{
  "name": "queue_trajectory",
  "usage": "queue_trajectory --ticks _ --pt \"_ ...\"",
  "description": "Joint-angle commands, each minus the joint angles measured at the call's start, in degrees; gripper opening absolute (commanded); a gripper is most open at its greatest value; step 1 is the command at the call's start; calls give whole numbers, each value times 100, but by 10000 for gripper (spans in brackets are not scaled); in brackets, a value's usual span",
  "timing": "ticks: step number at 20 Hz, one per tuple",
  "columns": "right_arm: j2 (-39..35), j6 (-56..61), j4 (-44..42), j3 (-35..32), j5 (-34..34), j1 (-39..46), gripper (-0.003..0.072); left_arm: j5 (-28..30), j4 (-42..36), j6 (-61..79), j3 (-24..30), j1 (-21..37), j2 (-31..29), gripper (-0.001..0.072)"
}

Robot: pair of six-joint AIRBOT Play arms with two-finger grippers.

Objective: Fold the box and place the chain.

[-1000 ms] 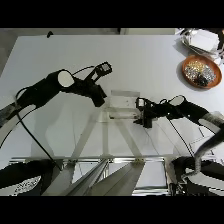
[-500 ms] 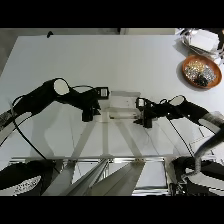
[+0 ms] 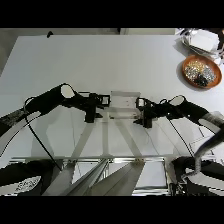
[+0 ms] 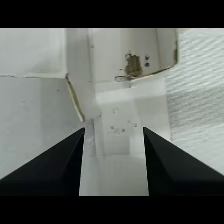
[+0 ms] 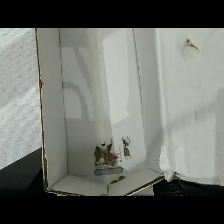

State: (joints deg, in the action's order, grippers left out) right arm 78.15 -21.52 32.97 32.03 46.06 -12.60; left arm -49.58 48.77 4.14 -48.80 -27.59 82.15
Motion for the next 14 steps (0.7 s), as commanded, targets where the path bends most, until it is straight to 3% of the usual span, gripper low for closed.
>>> queue_trajectory --ticks 1,5,8,12,14 --pt "-4 2 -2 0 0 4 291 352 -68 -9 9 0 101 412" --pt "-4 2 -2 0 0 4 291 280 -516 389 9 -170 101 404" --pt "-4 2 -2 0 0 4 291 199 -579 562 9 -393 101 260" --pt "-4 2 -2 0 0 4 291 184 -979 623 9 -466 101 258" --pt "-4 2 -2 0 0 4 291 219 -1064 638 9 -466 101 190"
